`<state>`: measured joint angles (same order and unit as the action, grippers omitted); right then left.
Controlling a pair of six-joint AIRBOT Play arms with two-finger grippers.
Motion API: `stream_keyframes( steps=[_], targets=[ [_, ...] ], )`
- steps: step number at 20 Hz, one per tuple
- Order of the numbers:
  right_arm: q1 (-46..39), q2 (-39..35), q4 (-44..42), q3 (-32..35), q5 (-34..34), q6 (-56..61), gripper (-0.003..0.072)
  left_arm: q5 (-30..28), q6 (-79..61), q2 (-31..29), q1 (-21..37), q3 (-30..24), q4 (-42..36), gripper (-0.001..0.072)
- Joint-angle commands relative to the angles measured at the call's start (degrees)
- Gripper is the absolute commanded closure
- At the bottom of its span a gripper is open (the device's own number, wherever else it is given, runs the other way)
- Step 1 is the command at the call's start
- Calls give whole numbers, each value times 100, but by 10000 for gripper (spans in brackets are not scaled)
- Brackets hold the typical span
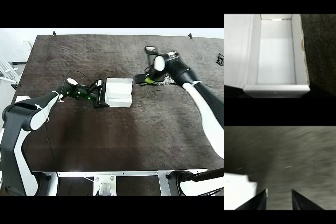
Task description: Fold the box and place the chain.
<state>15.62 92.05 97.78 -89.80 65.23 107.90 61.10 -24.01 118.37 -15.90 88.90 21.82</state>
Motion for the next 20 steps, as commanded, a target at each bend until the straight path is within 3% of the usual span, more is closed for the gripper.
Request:
stream_keyframes(
  steps=[1,5,10,16,20],
  targets=[
    [-776,-116,214,-2,-238,-363,331,2,0,-4,-4,-2,2,290],
    [-1637,153,-140,-4,-1060,-809,331,0,0,-4,-2,-2,2,290],
    [-2052,695,-715,-44,-1609,-1325,329,0,0,-4,-2,-2,2,290],
    [-2081,1486,-1578,-719,-1615,-1867,302,-2,0,-4,-4,-2,2,290],
    [-2081,1784,-1683,-909,-1613,-1867,303,-2,0,-4,-2,-2,2,290]
  ],
)
